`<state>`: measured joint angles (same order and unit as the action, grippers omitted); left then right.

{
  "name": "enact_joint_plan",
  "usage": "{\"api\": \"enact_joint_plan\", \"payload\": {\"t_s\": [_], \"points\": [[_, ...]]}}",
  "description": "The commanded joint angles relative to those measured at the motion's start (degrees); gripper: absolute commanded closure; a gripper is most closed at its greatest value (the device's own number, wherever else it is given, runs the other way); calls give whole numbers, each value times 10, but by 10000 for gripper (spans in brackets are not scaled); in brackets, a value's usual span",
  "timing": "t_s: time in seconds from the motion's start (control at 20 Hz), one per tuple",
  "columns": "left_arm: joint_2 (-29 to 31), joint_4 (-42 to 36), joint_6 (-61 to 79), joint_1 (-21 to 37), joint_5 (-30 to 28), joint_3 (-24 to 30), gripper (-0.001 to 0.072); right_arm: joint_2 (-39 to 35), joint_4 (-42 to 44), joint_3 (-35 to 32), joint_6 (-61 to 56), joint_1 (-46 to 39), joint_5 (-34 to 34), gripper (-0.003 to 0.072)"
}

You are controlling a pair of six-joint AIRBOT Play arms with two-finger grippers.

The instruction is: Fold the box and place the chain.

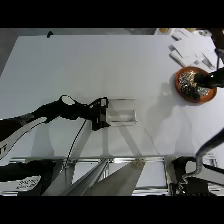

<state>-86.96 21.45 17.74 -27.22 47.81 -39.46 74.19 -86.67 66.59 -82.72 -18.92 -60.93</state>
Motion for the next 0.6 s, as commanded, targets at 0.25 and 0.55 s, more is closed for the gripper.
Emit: {"api": "enact_joint_plan", "payload": {"t_s": [0.25,0.55], "points": [[0,0,0,0,0,0,603,-252,163,-2,37,64,-171,670],[0,0,0,0,0,0,603,-336,164,-3,-35,282,-192,670]]}}
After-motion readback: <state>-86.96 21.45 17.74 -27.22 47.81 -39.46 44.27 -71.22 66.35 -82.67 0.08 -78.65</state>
